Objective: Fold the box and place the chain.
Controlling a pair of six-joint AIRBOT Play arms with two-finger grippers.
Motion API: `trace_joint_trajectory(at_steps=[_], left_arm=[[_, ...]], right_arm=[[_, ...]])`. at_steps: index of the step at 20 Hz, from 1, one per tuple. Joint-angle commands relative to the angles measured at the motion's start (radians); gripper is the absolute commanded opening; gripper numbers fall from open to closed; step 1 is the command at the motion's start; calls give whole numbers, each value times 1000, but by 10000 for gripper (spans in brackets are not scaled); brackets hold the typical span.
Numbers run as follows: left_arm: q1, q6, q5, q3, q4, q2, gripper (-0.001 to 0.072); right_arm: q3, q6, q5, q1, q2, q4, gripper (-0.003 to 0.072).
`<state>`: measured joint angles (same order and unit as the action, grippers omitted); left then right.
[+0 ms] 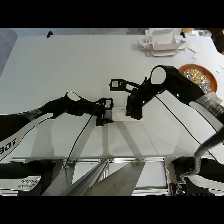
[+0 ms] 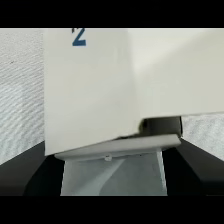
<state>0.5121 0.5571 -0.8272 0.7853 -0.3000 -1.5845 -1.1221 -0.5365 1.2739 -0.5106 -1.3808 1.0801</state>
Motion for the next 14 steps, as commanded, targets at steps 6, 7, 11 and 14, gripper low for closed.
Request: trace_joint_trajectory(at_steps=[6,7,11,14], left_arm=[[0,0,0,1,0,0,12],[0,0,0,1,0,0,12],[0,0,0,1,0,0,12],[0,0,0,1,0,0,12]], right_arm=[[32,41,-114,-2,26,-72,321],[32,53,-113,-2,26,-87,321],[36,65,-116,-13,25,-59,320],[36,68,-124,-14,23,-47,319]])
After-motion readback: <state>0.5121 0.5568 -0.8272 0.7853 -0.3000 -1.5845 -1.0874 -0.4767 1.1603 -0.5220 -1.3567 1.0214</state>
